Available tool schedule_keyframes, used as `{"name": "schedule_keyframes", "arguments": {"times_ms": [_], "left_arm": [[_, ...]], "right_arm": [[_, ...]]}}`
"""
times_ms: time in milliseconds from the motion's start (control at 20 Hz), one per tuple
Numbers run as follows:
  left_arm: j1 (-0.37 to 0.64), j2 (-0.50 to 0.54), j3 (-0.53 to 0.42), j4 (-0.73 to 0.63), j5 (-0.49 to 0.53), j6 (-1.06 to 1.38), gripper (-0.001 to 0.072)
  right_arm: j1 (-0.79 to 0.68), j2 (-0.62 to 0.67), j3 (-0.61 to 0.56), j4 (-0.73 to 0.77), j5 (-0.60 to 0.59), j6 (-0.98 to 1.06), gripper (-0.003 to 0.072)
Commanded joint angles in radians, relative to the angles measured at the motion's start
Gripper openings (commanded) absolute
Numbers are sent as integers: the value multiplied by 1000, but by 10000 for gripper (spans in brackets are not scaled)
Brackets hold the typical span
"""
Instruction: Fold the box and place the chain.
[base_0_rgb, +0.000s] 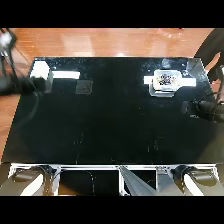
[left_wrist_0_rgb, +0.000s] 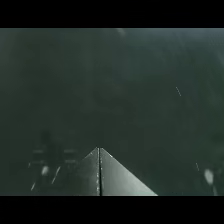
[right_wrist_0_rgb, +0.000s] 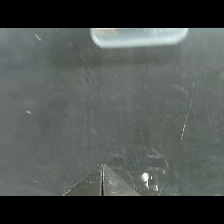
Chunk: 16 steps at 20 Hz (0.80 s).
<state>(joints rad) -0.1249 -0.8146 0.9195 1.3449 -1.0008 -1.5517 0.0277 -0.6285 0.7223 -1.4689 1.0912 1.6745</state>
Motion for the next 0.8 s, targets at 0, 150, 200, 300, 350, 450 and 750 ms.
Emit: {"name": "schedule_keyframes", "arguments": {"times_ms": [0,150,200,300,350,450,750], "left_arm": [[-98,232,-320,5,119,-100,20],[-97,311,-370,5,117,-105,21],[-97,321,-370,5,126,-105,21],[-97,320,-370,6,153,-105,21],[-97,318,-370,8,164,-105,21],[-97,315,-370,4,163,-105,21],[-97,315,-370,4,163,-105,22]], "right_arm": [[-1,10,-77,-12,-53,16,19],[-1,10,-77,-9,-56,16,19],[-1,10,-77,-9,-56,16,20],[-1,10,-77,-9,-56,16,20],[-1,10,-77,-9,-56,16,19],[-1,10,-77,-9,-56,16,19],[-1,10,-77,-9,-56,16,19]]}}
